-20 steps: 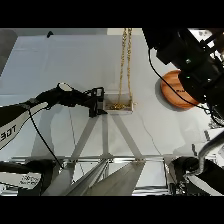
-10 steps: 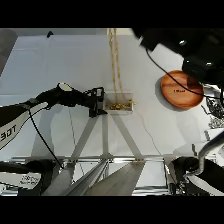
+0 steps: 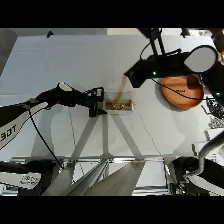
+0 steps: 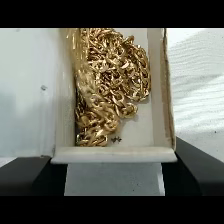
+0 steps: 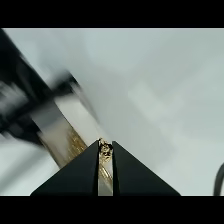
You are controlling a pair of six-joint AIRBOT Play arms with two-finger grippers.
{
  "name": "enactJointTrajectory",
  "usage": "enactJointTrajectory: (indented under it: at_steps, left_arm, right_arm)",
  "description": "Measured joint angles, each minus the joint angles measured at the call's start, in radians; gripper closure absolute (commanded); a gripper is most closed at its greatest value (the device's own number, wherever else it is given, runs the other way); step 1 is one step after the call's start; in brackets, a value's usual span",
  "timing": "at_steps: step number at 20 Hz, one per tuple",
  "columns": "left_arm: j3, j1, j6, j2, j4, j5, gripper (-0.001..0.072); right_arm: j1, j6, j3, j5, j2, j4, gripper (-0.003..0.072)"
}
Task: Fold the box and place the chain.
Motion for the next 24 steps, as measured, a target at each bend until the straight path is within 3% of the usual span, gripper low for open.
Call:
enactJointTrajectory:
  at_steps: [6, 7, 8, 9, 17, 24]
  left_arm:
    - [0.000, 0.000, 0.000, 0.000, 0.000, 0.000, 0.0452]
    - [0.000, 0.000, 0.000, 0.000, 0.000, 0.000, 0.0452]
    - [0.000, 0.000, 0.000, 0.000, 0.000, 0.000, 0.0452]
    - [0.000, 0.000, 0.000, 0.000, 0.000, 0.000, 0.0452]
    - [0.000, 0.000, 0.000, 0.000, 0.000, 0.000, 0.0452]
    - [0.000, 0.000, 0.000, 0.000, 0.000, 0.000, 0.0452]
  right_arm:
    - [0.000, 0.060, -0.043, 0.080, -0.028, -0.140, 0.0673]
    - [0.000, 0.062, -0.048, 0.094, -0.036, -0.146, 0.0613]
    - [0.000, 0.065, -0.053, 0.116, -0.045, -0.153, 0.0468]
    - [0.000, 0.066, -0.055, 0.132, -0.053, -0.158, 0.0387]
    - [0.000, -0.011, -0.062, 0.200, -0.078, -0.169, 0.0387]
    - [-0.043, -0.322, -0.102, 0.238, -0.080, -0.196, 0.0385]
